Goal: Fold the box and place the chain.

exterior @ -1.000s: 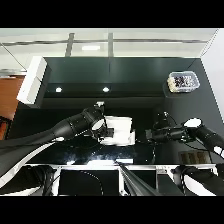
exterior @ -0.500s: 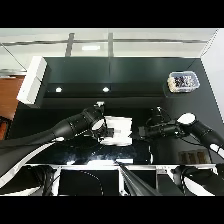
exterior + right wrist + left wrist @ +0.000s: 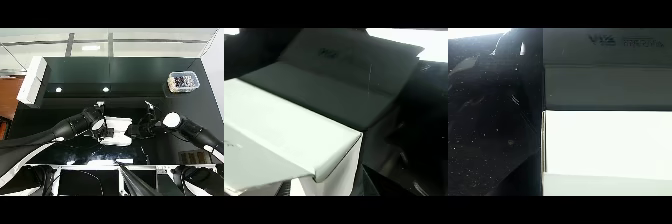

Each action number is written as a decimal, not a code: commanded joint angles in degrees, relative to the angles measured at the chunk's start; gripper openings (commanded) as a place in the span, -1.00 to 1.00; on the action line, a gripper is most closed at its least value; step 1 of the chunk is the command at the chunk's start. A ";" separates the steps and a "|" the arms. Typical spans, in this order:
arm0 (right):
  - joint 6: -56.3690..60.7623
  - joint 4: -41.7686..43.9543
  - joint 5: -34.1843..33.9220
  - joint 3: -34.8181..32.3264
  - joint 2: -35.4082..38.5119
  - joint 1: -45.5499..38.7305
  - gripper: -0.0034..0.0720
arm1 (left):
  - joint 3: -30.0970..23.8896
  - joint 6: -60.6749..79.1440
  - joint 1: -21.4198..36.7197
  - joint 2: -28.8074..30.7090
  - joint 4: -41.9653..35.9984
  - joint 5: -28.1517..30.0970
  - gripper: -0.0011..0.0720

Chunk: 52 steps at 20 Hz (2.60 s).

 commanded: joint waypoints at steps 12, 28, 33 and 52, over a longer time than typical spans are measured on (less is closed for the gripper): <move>40.46 -36.39 4.90 9.20 -1.07 17.05 0.20 | 0.02 0.00 -0.02 0.00 0.02 0.04 -0.90; 46.10 -37.16 11.15 15.02 -10.60 19.76 -0.10 | 0.02 0.00 -0.02 -0.02 0.02 0.07 -0.90; 46.07 -37.18 11.13 15.04 -11.52 19.76 -0.27 | 0.02 0.00 -0.02 -0.02 0.02 0.07 -0.90; 45.66 -36.96 10.64 15.04 -11.52 19.87 -0.07 | 0.02 0.00 -0.02 -0.02 0.02 0.02 -0.90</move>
